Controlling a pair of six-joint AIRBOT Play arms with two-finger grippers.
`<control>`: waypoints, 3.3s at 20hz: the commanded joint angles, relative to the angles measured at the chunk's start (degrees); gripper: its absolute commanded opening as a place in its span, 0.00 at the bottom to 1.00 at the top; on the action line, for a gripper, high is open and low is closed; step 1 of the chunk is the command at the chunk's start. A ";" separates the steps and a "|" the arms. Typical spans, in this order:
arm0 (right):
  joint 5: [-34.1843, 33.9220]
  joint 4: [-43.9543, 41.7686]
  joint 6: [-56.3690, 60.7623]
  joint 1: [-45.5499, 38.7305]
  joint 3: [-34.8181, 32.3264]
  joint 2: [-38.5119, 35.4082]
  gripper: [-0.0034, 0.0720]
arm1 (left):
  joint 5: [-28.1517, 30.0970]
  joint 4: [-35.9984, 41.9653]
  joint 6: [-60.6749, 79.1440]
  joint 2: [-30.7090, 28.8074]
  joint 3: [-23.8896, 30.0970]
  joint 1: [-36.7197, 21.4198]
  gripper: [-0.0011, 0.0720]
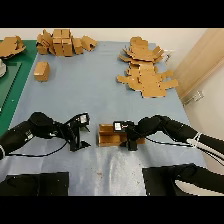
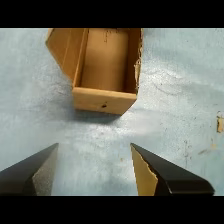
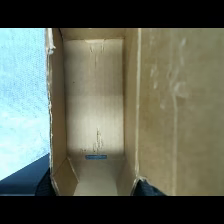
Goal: Fold the box.
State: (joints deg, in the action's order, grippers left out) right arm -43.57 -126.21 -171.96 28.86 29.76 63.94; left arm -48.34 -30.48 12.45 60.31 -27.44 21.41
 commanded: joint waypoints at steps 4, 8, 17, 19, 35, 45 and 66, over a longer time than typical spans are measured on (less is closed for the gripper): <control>-0.02 0.02 0.00 -0.04 0.00 0.02 0.71 | 8.22 2.27 0.20 5.55 0.00 9.49 0.97; -0.02 0.00 0.00 -0.04 -0.02 0.02 0.71 | 12.66 2.25 0.20 7.21 -1.66 11.78 0.97; 0.02 0.00 0.02 -0.04 -0.02 0.02 0.71 | 12.48 3.98 3.08 7.98 -3.30 11.85 0.97; 0.00 0.00 0.00 -0.04 0.00 0.02 0.71 | 11.63 4.04 3.08 7.98 -3.63 11.85 0.97; 0.00 0.00 0.00 -0.04 -0.02 0.02 0.71 | 10.86 0.92 0.22 7.98 -3.65 11.85 0.97; 0.00 0.00 0.00 -0.04 -0.02 0.02 0.71 | 10.43 3.54 0.20 7.98 -3.69 12.98 0.97; -0.02 0.00 0.02 -0.04 0.00 0.02 0.71 | 12.39 3.52 -0.02 10.40 -5.35 15.65 0.50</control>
State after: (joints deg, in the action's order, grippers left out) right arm -43.59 -126.21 -172.00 28.82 29.76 63.92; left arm -35.94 -26.92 12.43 70.70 -32.75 37.08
